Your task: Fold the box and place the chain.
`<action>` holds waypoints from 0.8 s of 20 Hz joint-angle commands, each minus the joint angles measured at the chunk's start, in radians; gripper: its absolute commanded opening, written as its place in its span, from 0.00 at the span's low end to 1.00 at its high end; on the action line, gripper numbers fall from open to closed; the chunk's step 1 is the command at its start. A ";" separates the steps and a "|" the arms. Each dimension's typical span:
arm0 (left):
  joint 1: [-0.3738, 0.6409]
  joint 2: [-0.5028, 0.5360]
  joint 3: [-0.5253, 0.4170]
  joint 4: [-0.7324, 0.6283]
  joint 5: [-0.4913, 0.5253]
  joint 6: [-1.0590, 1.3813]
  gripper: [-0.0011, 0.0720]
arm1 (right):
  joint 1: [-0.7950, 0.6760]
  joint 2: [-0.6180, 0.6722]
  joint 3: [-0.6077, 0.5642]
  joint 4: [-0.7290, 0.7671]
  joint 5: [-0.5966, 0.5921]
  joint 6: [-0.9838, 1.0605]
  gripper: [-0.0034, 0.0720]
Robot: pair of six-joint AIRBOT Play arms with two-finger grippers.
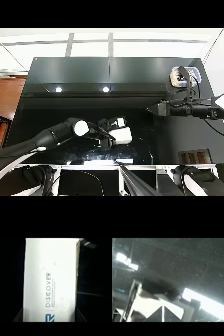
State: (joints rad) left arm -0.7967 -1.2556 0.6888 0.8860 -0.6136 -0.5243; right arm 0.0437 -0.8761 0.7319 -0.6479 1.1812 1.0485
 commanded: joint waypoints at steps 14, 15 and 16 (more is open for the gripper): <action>1.110 -0.467 0.872 0.303 -0.271 -0.487 0.55 | 0.000 0.001 0.000 0.001 -0.014 0.051 0.10; 1.120 -0.520 0.950 0.356 -0.271 -0.497 0.55 | 0.000 0.001 0.000 0.000 -0.012 0.058 0.10; 1.128 -0.570 1.023 0.423 -0.269 -0.509 0.55 | 0.000 0.001 0.000 0.000 -0.010 0.060 0.10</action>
State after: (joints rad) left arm 0.2562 -1.6669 1.4864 1.1507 -0.8318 -0.9459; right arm 0.0437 -0.8761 0.7319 -0.6479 1.1671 1.0973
